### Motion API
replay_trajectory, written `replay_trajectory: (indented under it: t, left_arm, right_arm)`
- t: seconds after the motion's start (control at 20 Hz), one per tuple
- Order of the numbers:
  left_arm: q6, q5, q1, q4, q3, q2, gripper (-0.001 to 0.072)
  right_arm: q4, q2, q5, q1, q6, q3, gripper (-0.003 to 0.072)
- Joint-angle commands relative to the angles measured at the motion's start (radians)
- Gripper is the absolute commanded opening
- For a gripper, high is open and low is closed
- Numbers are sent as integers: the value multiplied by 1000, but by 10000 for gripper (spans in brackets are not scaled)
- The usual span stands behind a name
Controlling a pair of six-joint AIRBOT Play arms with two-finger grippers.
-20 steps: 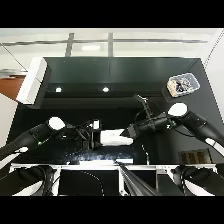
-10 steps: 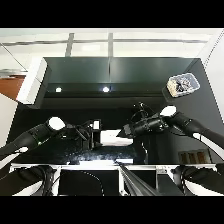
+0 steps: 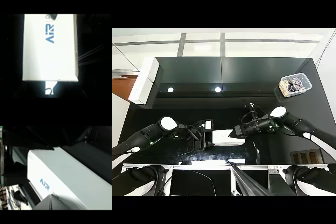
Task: Fold the box and place the chain.
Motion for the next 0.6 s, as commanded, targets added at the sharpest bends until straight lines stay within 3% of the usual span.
replay_trajectory:
  t: [0.0,0.15,0.35,0.5,0.55]
  left_arm:
    - [0,-2,0,0,0,0,478]
    - [1,-3,0,0,0,0,478]
    - [0,-3,0,0,0,2,496]
    - [-3,-5,1,0,0,22,698]
    - [-5,-5,1,10,1,35,698]
  right_arm:
    - [-20,-2,-27,0,0,0,26]
    - [-5,0,6,-4,-13,5,28]
    - [-5,53,215,-68,-34,90,37]
    - [-9,159,257,-174,-16,146,37]
    - [-11,193,256,-217,-11,155,37]
